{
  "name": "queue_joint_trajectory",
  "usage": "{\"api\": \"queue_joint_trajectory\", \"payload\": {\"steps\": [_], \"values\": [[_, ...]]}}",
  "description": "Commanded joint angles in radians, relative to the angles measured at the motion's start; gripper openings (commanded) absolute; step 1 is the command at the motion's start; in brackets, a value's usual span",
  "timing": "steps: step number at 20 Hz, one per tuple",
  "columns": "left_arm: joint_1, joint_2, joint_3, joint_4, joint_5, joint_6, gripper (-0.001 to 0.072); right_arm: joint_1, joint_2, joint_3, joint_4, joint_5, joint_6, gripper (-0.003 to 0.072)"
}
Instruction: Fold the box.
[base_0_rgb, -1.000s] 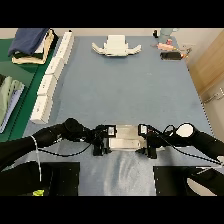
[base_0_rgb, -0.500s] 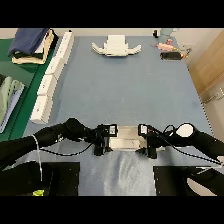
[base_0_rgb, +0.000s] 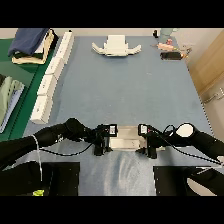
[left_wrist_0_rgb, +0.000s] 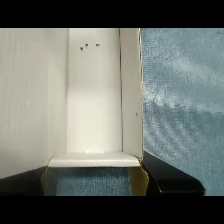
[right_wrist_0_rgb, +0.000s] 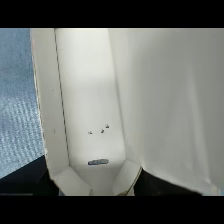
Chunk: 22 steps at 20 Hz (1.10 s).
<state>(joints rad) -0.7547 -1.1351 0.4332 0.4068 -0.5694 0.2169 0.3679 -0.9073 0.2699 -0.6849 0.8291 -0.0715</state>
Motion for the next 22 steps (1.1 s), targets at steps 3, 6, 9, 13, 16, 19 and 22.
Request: {"api": "queue_joint_trajectory", "payload": {"steps": [3, 6, 9, 13, 16, 19, 22], "values": [[0.0, 0.0, 0.0, 0.0, 0.002, 0.0, 0.0412, 0.0, 0.0, 0.001, 0.0, 0.001, 0.0, 0.0574], [0.0, 0.0, 0.0, 0.0, 0.002, 0.0, 0.0412, 0.0, 0.0, 0.001, 0.0, 0.0, 0.0, 0.0574], [0.0, 0.0, 0.0, 0.0, 0.002, 0.0, 0.0411, -0.001, 0.001, 0.001, -0.011, -0.013, 0.0, 0.0575], [0.0, 0.0, 0.0, 0.0, 0.002, 0.0, 0.0412, -0.001, 0.001, 0.001, 0.011, 0.0, 0.003, 0.072], [0.0, 0.0, 0.0, 0.0, 0.002, 0.0, 0.0411, -0.006, 0.002, 0.01, 0.009, 0.0, 0.003, 0.072], [0.0, 0.0, 0.0, 0.0, 0.002, 0.0, 0.0411, -0.037, 0.04, 0.015, -0.005, 0.007, 0.006, 0.072], [0.0, 0.0, 0.0, 0.0, 0.002, 0.0, 0.0411, -0.077, 0.121, 0.016, -0.073, 0.095, 0.063, 0.072]]}}
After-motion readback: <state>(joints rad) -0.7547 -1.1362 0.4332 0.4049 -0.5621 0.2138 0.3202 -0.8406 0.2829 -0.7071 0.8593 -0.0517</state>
